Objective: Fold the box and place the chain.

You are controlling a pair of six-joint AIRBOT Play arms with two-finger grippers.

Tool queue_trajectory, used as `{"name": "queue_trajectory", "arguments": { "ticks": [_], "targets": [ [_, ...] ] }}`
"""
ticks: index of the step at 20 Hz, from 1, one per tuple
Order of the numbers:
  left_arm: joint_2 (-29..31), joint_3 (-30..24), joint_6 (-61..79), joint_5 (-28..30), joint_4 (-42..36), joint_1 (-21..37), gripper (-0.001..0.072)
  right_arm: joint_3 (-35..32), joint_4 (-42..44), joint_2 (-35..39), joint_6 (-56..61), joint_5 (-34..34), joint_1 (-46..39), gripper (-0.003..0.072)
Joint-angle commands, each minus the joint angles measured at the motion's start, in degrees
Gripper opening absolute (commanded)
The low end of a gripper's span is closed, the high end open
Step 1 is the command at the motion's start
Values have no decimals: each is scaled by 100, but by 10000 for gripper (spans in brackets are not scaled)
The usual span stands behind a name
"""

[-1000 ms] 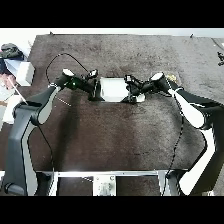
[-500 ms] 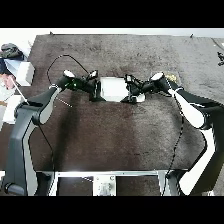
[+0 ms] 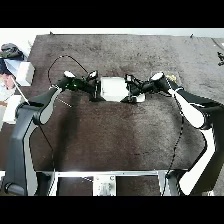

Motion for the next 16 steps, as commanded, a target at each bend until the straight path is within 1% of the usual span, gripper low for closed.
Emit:
{"name": "queue_trajectory", "arguments": {
  "ticks": [1,3,8,13,16],
  "targets": [
    [0,0,9,-26,-33,-72,720,2,-4,0,2,17,7,473],
    [0,0,7,9,-24,-61,717,2,-4,0,4,17,7,472],
    [7,2,9,-138,-37,-59,718,2,-4,0,4,17,7,472],
    [4,2,9,-260,-190,92,718,2,-4,0,2,17,7,472],
    [4,2,50,-278,-168,20,717,2,-7,0,2,17,7,472]
  ]
}}
